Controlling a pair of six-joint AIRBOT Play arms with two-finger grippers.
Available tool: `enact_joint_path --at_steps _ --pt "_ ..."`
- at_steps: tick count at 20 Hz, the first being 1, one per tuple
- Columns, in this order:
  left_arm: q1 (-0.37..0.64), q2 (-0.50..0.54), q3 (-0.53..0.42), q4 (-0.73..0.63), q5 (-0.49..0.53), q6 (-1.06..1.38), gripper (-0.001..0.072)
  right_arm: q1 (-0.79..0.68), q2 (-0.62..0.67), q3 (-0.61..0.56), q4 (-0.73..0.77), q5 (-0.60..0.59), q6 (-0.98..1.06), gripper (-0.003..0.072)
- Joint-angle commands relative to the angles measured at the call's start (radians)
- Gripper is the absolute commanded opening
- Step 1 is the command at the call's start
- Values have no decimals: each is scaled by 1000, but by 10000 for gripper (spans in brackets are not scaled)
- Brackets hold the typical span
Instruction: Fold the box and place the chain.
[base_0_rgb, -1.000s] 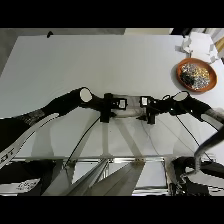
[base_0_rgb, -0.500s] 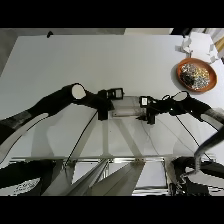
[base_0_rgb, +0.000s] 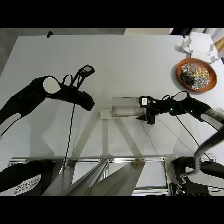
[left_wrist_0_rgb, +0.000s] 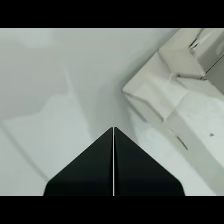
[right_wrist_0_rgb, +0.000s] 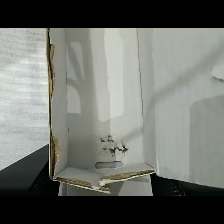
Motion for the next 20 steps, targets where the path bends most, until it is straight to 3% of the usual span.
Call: enact_joint_path --at_steps 1,4,8,16,20 --pt "24 -62 -50 -57 -15 -141 1 0 0 0 1 0 1 457" --pt "-2 -161 -49 -155 7 -137 1 0 0 0 0 0 1 457" --pt "-34 -212 -49 -185 42 -137 1 0 0 0 0 0 1 457" --pt "-77 -209 -48 -347 74 -25 1 0 0 0 0 0 1 457" --pt "-95 -142 -48 -354 104 -25 2 0 0 0 0 0 1 457"
